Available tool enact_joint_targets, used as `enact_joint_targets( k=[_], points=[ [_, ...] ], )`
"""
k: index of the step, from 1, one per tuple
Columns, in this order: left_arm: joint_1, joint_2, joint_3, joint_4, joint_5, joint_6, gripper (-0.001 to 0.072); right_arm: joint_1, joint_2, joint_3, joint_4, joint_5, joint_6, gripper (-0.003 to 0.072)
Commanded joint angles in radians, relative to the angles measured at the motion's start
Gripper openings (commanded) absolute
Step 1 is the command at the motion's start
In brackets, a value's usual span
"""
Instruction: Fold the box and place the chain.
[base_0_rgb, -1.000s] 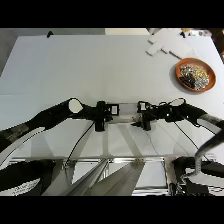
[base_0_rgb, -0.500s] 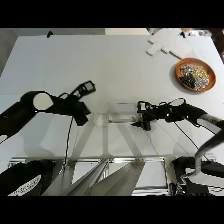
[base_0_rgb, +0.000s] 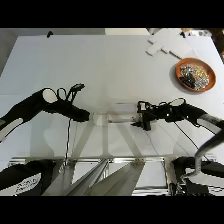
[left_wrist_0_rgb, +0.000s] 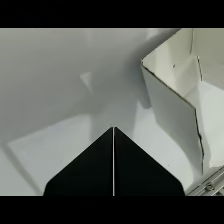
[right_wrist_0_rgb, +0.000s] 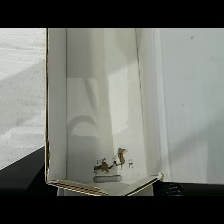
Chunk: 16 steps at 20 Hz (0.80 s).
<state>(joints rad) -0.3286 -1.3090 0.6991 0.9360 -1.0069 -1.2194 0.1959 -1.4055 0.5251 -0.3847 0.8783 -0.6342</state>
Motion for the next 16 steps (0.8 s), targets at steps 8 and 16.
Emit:
enact_joint_targets(
  k=[8, 16],
  points=[
    [-0.035, -0.084, 0.000, -0.186, 0.069, 0.043, 0.0008, 0.000, 0.001, 0.000, 0.000, 0.000, 0.000, 0.0414],
    [-0.101, -0.084, 0.048, -0.293, 0.060, 0.075, 0.0009, 0.000, 0.001, 0.000, 0.000, 0.000, 0.000, 0.0414]
  ],
)
